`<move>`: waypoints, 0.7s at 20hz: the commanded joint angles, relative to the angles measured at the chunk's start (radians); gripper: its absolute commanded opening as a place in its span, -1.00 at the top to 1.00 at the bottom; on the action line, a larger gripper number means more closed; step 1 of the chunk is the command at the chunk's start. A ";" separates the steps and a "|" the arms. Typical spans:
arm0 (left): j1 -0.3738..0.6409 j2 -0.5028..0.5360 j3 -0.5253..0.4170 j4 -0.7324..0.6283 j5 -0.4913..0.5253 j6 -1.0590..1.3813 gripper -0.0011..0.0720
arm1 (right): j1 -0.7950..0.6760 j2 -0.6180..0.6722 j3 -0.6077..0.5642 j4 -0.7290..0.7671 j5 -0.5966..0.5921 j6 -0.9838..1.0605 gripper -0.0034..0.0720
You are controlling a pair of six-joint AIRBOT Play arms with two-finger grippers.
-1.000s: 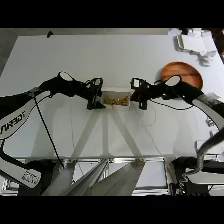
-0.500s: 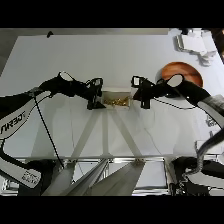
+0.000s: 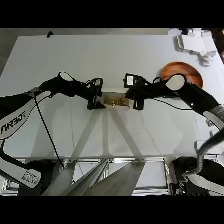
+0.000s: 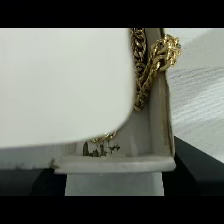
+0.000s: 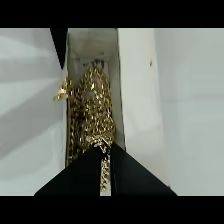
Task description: Fold the box and place the chain.
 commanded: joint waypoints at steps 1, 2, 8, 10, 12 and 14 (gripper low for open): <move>0.000 0.000 0.000 0.000 0.000 0.000 0.22 | 0.047 0.005 0.007 0.064 -0.121 0.004 0.89; 0.000 0.000 0.000 0.000 0.000 0.000 0.22 | 0.047 0.005 0.011 0.112 -0.155 0.004 0.89; 0.000 0.000 0.000 0.000 0.000 0.000 0.22 | 0.047 0.004 0.032 0.277 -0.224 0.005 0.89; 0.000 0.000 0.000 0.000 0.000 0.000 0.22 | 0.047 -0.002 0.032 0.276 -0.211 0.005 0.86; 0.000 0.000 0.000 0.000 0.000 0.000 0.22 | 0.047 -0.003 0.032 0.246 -0.179 0.005 0.30; 0.000 0.000 0.000 0.000 0.000 0.000 0.22 | 0.047 -0.003 0.032 0.221 -0.117 0.058 0.01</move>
